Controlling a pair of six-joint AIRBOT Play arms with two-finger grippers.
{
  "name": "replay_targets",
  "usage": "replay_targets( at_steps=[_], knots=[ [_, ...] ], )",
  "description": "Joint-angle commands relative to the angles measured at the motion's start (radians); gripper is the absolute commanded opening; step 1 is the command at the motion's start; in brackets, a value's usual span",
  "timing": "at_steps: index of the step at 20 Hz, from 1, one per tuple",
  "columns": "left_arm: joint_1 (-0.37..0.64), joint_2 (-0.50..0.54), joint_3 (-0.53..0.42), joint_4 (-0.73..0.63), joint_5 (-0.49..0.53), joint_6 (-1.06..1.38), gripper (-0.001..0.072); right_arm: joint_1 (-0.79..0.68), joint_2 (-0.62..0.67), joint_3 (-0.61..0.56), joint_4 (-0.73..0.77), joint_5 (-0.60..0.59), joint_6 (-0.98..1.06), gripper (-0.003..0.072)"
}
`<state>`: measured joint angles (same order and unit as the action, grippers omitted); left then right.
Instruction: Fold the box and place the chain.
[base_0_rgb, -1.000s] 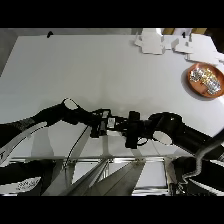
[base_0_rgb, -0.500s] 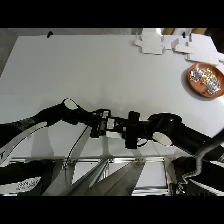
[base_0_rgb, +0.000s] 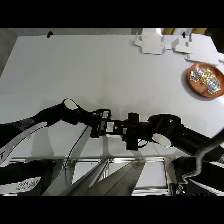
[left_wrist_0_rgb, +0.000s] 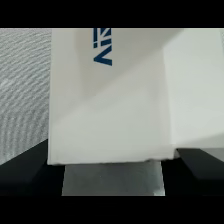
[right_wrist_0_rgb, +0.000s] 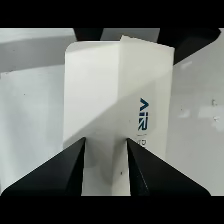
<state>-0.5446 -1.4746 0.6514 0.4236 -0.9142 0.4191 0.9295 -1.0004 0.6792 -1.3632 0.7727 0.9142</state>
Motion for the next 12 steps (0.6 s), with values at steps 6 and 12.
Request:
replay_targets(
  at_steps=[6, 12],
  knots=[
    [0.001, 0.001, 0.001, 0.000, 0.001, 0.000, 0.0272, 0.001, 0.001, 0.000, -0.059, -0.019, 0.046, 0.0093],
    [0.001, 0.001, 0.001, 0.000, 0.001, 0.000, 0.0272, 0.001, 0.011, 0.000, -0.080, -0.033, 0.046, 0.0066]
  ],
)
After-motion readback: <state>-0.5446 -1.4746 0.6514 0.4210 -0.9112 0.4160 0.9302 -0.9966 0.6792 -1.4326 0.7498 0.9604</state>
